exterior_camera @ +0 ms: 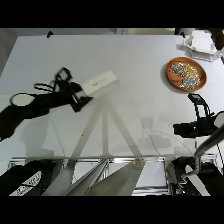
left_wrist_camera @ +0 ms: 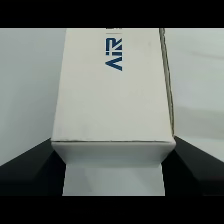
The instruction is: Fold the box and place the chain.
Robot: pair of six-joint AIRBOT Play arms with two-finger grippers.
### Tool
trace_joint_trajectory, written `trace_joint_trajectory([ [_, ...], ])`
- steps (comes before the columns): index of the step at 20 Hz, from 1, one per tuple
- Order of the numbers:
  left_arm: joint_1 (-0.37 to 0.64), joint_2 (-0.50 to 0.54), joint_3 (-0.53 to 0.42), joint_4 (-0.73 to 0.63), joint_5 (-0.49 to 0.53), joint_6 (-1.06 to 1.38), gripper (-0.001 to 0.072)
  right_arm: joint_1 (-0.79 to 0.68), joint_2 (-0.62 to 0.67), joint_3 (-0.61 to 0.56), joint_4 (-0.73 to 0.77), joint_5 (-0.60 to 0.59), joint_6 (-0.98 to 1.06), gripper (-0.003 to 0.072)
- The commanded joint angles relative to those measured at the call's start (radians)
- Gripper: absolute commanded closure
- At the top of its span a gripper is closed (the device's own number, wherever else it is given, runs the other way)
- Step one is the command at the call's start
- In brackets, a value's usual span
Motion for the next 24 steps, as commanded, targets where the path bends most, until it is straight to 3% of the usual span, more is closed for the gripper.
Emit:
trace_joint_trajectory([
  [1, 0.253, 0.105, 0.001, 0.286, 0.029, -0.341, 0.0707, -0.001, 0.001, 0.001, 0.0, -0.014, -0.003, 0.0674],
  [5, 0.505, 0.116, 0.001, 0.524, 0.028, -0.628, 0.0707, -0.001, 0.001, 0.001, 0.0, -0.03, -0.003, 0.0674],
  [8, 0.604, 0.108, 0.001, 0.68, 0.006, -0.747, 0.0707, -0.001, 0.001, 0.001, 0.0, -0.06, -0.003, 0.0674],
  [11, 0.628, 0.07, 0.001, 0.75, -0.063, -0.791, 0.0707, -0.001, 0.001, 0.001, 0.0, -0.08, -0.002, 0.0671],
  [17, 0.628, -0.027, 0.001, 0.752, -0.225, -0.793, 0.0707, -0.001, 0.001, 0.001, 0.001, -0.081, -0.002, 0.0672],
  [22, 0.628, -0.095, 0.001, 0.885, -0.314, -0.892, 0.0696, -0.001, 0.001, 0.001, 0.001, -0.081, -0.002, 0.0672],
  [23, 0.628, -0.1, 0.001, 0.913, -0.332, -0.907, 0.0644, -0.001, 0.001, 0.001, 0.001, -0.081, -0.002, 0.0672],
  [24, 0.628, -0.101, 0.001, 0.931, -0.347, -0.907, 0.0507, -0.001, 0.001, 0.001, 0.001, -0.082, -0.002, 0.0672],
])
